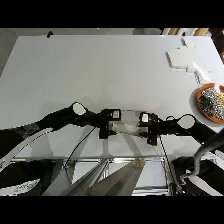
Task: Fold the box and place the chain.
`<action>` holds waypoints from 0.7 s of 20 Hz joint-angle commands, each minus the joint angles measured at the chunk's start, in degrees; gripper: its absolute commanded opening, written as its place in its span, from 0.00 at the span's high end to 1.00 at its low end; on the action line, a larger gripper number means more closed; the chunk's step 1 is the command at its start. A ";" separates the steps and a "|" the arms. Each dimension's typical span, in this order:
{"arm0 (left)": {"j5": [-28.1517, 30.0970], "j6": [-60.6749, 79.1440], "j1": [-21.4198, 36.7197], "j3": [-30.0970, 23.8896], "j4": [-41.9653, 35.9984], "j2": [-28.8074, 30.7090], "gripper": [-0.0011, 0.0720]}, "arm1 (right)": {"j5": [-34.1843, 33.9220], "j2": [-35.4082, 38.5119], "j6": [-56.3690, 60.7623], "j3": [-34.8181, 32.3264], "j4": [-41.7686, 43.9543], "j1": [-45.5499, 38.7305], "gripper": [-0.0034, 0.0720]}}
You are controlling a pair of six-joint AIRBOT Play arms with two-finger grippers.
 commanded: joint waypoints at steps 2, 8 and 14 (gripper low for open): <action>0.07 -0.07 0.02 0.02 -0.13 0.02 0.45 | -0.55 1.27 7.15 0.02 -2.91 0.28 0.40; 0.07 -0.07 0.02 0.02 -0.11 0.02 0.45 | 8.37 15.96 37.70 2.49 -21.51 0.28 0.42; 0.07 -0.09 0.02 0.02 -0.11 0.02 0.45 | 18.93 18.45 64.08 13.27 -30.08 -2.64 0.79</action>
